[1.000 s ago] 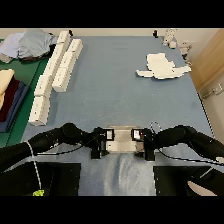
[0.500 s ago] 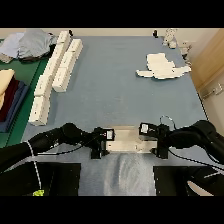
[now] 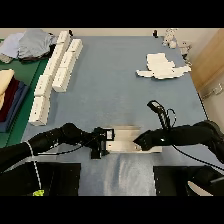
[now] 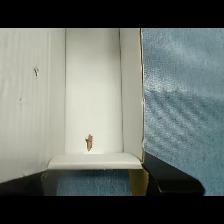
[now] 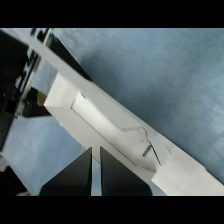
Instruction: Fold the box.
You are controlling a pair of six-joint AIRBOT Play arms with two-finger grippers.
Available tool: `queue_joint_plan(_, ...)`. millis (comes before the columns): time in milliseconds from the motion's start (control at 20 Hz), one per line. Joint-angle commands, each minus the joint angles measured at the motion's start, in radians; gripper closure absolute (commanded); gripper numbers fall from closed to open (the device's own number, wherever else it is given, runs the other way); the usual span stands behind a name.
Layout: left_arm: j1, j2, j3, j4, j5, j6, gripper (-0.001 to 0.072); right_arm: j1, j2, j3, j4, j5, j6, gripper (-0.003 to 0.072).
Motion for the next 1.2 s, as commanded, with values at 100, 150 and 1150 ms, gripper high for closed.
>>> queue_joint_plan(100, 0.0, 0.0, 0.001, 0.0, 0.0, 0.0, 0.0235, 0.007, -0.236, 0.041, 0.116, 0.278, 0.13, 0.0611)
queue_joint_plan(150, 0.0, 0.0, 0.001, 0.0, 0.0, 0.0, 0.0236, 0.007, -0.279, 0.053, 0.113, 0.283, 0.13, 0.0611)
queue_joint_plan(1150, 0.0, 0.0, 0.001, 0.0, 0.001, 0.0, 0.0236, -0.014, -0.335, 0.117, 0.048, 0.158, 0.129, 0.0611)
